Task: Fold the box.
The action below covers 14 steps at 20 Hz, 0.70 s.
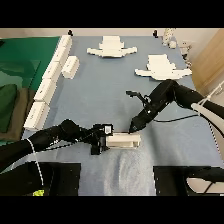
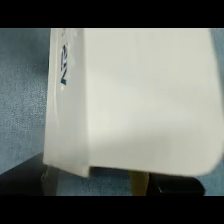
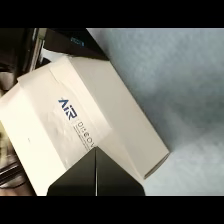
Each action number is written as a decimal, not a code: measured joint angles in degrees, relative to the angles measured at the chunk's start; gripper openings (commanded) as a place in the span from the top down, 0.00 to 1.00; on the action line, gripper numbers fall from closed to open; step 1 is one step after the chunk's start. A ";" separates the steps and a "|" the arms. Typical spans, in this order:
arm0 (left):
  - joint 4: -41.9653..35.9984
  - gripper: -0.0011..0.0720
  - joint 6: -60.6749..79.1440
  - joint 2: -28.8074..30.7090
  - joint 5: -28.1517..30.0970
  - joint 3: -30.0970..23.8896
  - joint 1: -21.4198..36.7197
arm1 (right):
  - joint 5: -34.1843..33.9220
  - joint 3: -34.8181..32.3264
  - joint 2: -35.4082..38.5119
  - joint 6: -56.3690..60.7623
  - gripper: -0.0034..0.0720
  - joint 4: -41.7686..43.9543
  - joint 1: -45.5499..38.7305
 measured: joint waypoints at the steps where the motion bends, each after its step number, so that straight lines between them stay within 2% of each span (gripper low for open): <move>1: 0.00 0.36 -0.02 0.00 0.00 0.00 0.00 | 3.72 -1.79 2.56 -1.16 0.95 -0.83 1.73; 10: 0.00 0.36 -0.02 0.00 0.00 0.02 0.00 | 34.05 -18.97 23.45 -11.93 0.95 -4.24 16.11; 14: 0.02 0.36 0.00 0.00 0.00 0.00 0.00 | 41.24 -24.52 29.27 -14.40 0.90 -4.94 20.79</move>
